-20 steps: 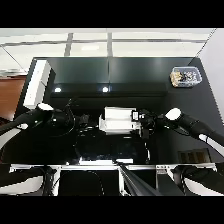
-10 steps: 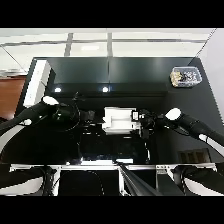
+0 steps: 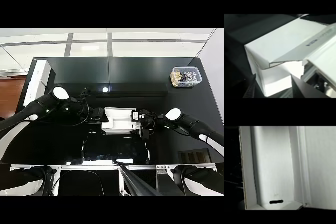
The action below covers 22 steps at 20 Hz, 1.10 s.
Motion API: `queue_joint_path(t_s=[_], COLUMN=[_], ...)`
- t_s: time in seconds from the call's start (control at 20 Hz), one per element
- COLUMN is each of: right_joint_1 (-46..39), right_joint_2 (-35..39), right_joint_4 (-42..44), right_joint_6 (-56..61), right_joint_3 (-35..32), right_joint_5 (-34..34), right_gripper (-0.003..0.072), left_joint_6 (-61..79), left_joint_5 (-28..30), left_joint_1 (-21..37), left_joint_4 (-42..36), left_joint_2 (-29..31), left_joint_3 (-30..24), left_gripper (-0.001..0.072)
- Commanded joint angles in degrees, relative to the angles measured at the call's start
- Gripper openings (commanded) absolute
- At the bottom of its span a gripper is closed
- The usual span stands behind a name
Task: Fold the box and place the chain.
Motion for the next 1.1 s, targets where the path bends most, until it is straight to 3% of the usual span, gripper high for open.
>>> queue_joint_path(t_s=[0.0,0.1,0.15,0.5,1.05], right_joint_1=[0.07,0.04,0.07,0.07,0.07], right_joint_2=[0.00,0.00,0.00,0.00,0.00], right_joint_4=[0.00,0.00,0.00,0.00,0.00], right_joint_6=[0.00,0.00,0.00,0.00,0.02], right_joint_3=[0.04,0.04,0.04,0.04,0.04], right_joint_5=[0.00,0.00,0.00,-0.02,-0.04], right_gripper=[0.0421,0.0421,0.0422,0.0422,0.0421], left_joint_6=[-10.21,-11.89,-12.28,-15.67,-23.69], left_joint_5=[0.17,0.22,0.15,0.59,4.92], left_joint_1=[-3.30,-4.33,-4.50,-6.36,-10.19], left_joint_4=[8.96,9.68,9.70,10.01,17.16], left_joint_2=[-0.02,-0.02,-0.02,-0.02,-0.02], left_joint_3=[3.93,4.66,4.66,4.63,4.66], left_gripper=[0.0487,0.0475,0.0402,0.0401,0.0401])
